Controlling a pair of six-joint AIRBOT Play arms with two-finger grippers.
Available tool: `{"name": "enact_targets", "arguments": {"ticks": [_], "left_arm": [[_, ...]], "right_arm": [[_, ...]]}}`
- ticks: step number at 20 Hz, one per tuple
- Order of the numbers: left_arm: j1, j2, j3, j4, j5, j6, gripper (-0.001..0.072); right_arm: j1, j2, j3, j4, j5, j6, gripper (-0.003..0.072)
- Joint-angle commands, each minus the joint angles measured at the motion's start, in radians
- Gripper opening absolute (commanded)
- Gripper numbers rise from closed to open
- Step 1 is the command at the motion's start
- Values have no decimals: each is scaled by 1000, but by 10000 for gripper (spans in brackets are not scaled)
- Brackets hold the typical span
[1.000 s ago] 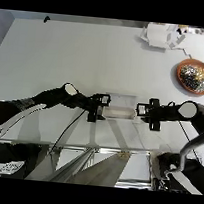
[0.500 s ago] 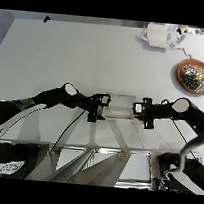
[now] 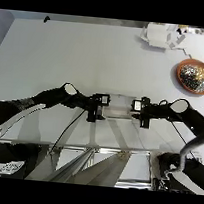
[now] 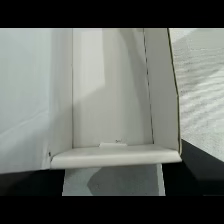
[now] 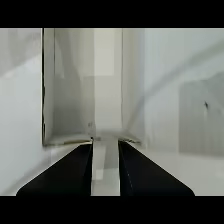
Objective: Fold the box and place the chain.
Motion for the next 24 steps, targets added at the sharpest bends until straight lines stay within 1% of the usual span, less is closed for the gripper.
{"name": "enact_targets", "arguments": {"ticks": [1, 4, 6, 8, 9, 10, 11, 13, 14, 15, 16, 18, 19, 24], "left_arm": [[0, 0, 0, 0, 2, 0, 144], [0, 0, 0, -1, 2, 0, 144], [0, 0, 0, 0, 2, 0, 144], [0, 0, 0, 0, 2, 0, 144], [0, 0, 0, 0, 2, 0, 144], [0, 0, 0, 0, 2, 0, 144], [0, 0, 0, 0, 2, 0, 144], [0, 0, 0, 0, 2, 0, 144], [0, 0, 0, 0, 2, 0, 144], [0, 0, 0, 0, 2, 0, 144], [0, 0, 0, 0, 2, 0, 144], [0, 0, 0, 0, 2, 0, 144], [0, 0, 0, 0, 2, 0, 144], [0, 0, 0, 0, 2, 0, 144]], "right_arm": [[11, -5, -19, 119, -30, -26, 184], [10, -7, -25, 126, -33, -31, 208], [11, -12, -26, 127, -35, -31, 322], [11, -21, -26, 127, -34, -31, 323], [11, -23, -26, 127, -34, -30, 380], [11, -24, -26, 127, -34, -29, 516], [11, -24, -26, 127, -34, -20, 551], [11, -24, -26, 126, -34, 30, 548], [10, -23, -26, 124, -34, 53, 533], [10, -15, -26, 117, -34, 89, 500], [10, -2, -26, 101, -33, 130, 405], [10, 49, -26, 20, -22, 283, 29], [10, 86, -26, -43, -22, 398, 17], [10, 297, -26, -326, -44, 1002, 17]]}}
